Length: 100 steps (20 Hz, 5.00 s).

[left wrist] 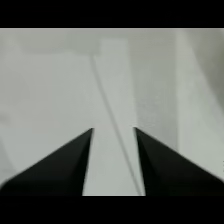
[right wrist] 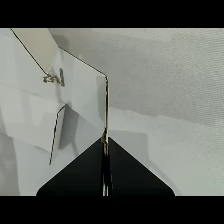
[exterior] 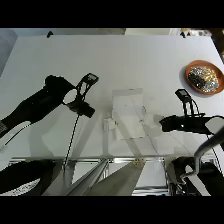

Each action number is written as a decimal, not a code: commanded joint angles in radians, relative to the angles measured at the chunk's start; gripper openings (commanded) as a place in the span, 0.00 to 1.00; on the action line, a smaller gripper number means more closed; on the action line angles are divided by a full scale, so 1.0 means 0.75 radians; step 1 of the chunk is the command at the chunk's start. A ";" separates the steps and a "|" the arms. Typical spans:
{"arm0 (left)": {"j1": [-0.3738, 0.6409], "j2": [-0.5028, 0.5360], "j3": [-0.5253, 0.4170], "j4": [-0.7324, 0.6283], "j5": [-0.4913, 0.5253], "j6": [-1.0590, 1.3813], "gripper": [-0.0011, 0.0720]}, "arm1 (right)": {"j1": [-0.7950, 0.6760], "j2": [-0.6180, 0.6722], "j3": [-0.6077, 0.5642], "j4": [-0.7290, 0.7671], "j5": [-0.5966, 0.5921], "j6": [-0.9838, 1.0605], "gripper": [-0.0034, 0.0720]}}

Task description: Fold the box and place the chain.

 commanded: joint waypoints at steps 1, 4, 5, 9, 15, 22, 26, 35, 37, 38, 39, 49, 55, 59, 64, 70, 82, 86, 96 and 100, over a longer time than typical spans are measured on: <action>0.075 -0.018 -0.001 -0.328 0.287 0.398 0.66 | 0.002 0.001 -0.001 0.005 0.004 0.001 0.07; 0.314 -0.093 -0.001 -1.142 0.222 0.986 0.73 | 0.002 0.001 -0.001 0.005 0.007 0.001 0.07; 0.387 -0.124 -0.001 -1.368 0.160 1.161 0.75 | 0.002 0.001 -0.001 0.006 0.007 0.001 0.07; 0.513 -0.244 -0.001 -1.606 0.028 1.405 0.78 | 0.002 0.001 -0.001 0.038 0.011 0.000 0.07; 0.364 -0.455 -0.001 -1.629 0.045 1.572 0.80 | 0.002 0.001 -0.001 0.043 0.012 0.000 0.07; 0.280 -0.582 -0.001 -1.688 0.055 1.672 0.80 | 0.002 0.001 -0.001 0.043 0.017 0.000 0.07; 0.191 -0.595 -0.001 -1.709 0.110 1.759 0.76 | 0.002 0.001 -0.001 0.043 0.022 0.000 0.07; 0.240 -0.562 -0.001 -1.682 0.162 1.897 0.02 | 0.002 0.001 -0.001 0.042 0.047 0.000 0.07; 0.238 -0.541 -0.001 -1.680 0.161 1.979 0.02 | 0.001 0.001 -0.001 0.045 0.063 0.000 0.07; 0.237 -0.531 -0.001 -1.678 0.161 2.030 0.02 | 0.001 0.001 -0.001 0.051 0.072 -0.001 0.07; 0.237 -0.523 -0.001 -1.678 0.160 2.094 0.02 | 0.002 0.001 0.001 0.064 0.078 0.000 0.14; 0.147 -0.364 -0.060 -1.481 0.091 2.207 0.00 | 0.001 0.003 0.340 0.070 0.355 -0.001 0.63; -0.003 -0.247 -0.317 -1.690 0.449 2.422 0.01 | 0.001 0.003 0.363 0.066 0.393 -0.001 0.63; 0.001 -0.248 -0.317 -1.779 0.591 2.486 0.01 | 0.001 0.003 0.363 0.067 0.392 -0.008 0.63; 0.001 -0.314 -0.317 -1.813 0.610 2.534 0.01 | 0.001 0.003 0.363 0.066 0.392 -0.012 0.63; 0.001 -0.363 -0.317 -1.857 0.615 2.631 0.02 | 0.001 0.003 0.363 0.057 0.391 -0.012 0.63; 0.001 -0.363 -0.316 -1.872 0.699 2.837 0.02 | 0.001 0.003 0.363 0.057 0.380 -0.011 0.63; 0.001 -0.363 -0.316 -1.872 0.700 2.841 0.02 | 0.001 0.003 0.363 0.057 0.380 -0.011 0.62; 0.001 -0.341 -0.316 -2.021 0.688 2.885 0.42 | 0.002 0.003 0.363 0.058 0.382 -0.011 0.62; 0.001 -0.315 -0.316 -2.021 0.689 2.889 0.38 | 0.001 0.003 0.363 0.058 0.382 -0.011 0.62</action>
